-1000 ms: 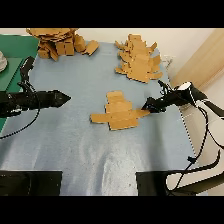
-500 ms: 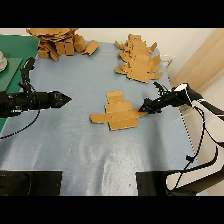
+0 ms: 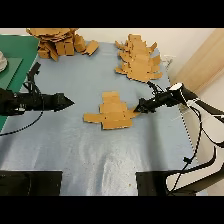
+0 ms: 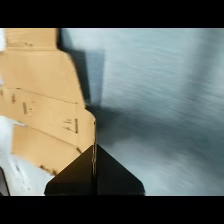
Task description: Fold the box.
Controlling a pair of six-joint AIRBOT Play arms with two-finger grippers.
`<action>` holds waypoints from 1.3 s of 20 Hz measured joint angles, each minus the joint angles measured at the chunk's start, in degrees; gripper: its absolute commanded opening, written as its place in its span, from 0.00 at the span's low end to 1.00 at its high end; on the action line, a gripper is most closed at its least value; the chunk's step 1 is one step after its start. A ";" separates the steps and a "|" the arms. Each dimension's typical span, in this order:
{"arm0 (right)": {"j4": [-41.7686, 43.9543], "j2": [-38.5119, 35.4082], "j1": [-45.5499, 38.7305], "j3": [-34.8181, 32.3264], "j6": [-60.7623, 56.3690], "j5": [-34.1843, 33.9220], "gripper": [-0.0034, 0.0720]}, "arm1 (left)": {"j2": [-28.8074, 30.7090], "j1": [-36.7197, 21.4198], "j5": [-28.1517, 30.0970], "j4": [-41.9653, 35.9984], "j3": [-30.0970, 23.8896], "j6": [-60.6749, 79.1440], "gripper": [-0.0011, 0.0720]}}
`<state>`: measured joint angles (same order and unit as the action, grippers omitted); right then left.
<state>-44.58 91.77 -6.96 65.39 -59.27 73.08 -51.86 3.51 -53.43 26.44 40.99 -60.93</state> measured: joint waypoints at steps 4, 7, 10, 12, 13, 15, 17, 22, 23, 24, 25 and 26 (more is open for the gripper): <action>3.32 -4.48 3.76 -1.92 1.75 -3.63 0.05 | -9.38 -4.26 -8.98 -1.99 5.92 -1.18 0.61; 3.37 -10.86 6.05 -5.95 2.34 -9.20 0.05 | -16.74 -7.08 -15.17 -3.19 10.25 -1.66 0.66; 1.46 -18.12 8.79 -11.58 2.60 -13.33 0.05 | -23.50 -8.02 -18.36 -3.85 13.33 -1.62 0.66; 0.13 -21.84 11.28 -15.50 2.71 -15.54 0.05 | -27.89 -8.07 -19.37 -4.09 15.26 -1.46 0.66; -0.37 -23.08 12.66 -17.18 2.73 -16.48 0.05 | -29.99 -8.07 -19.63 -4.26 16.24 -1.16 0.66; -0.92 -24.70 15.69 -19.87 2.75 -18.27 0.05 | -34.12 -7.96 -20.17 -4.46 18.45 -0.02 0.66; -1.27 -25.62 18.43 -21.42 2.75 -19.67 0.05 | -37.77 -7.61 -21.11 -4.63 20.72 1.07 0.66; -2.43 -27.56 21.88 -22.93 2.27 -21.84 0.05 | -43.43 -6.86 -22.69 -4.15 24.13 2.89 0.66; -2.73 -28.00 22.12 -23.04 2.19 -22.03 0.05 | -44.17 -6.64 -22.82 -3.54 24.41 3.15 0.66; -3.04 -28.50 22.27 -23.12 2.10 -22.18 0.05 | -44.83 -6.40 -22.93 -2.86 24.59 3.32 0.66; -3.30 -28.98 22.45 -23.17 2.01 -22.23 0.05 | -45.53 -6.03 -22.95 -2.40 24.72 3.45 0.66; -3.37 -29.46 22.60 -23.21 1.86 -22.36 0.05 | -46.16 -5.57 -23.04 -1.97 24.81 3.61 0.66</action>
<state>-47.94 62.30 15.64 42.17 -57.41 50.72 -98.02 -2.07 -76.47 24.47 65.80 -57.32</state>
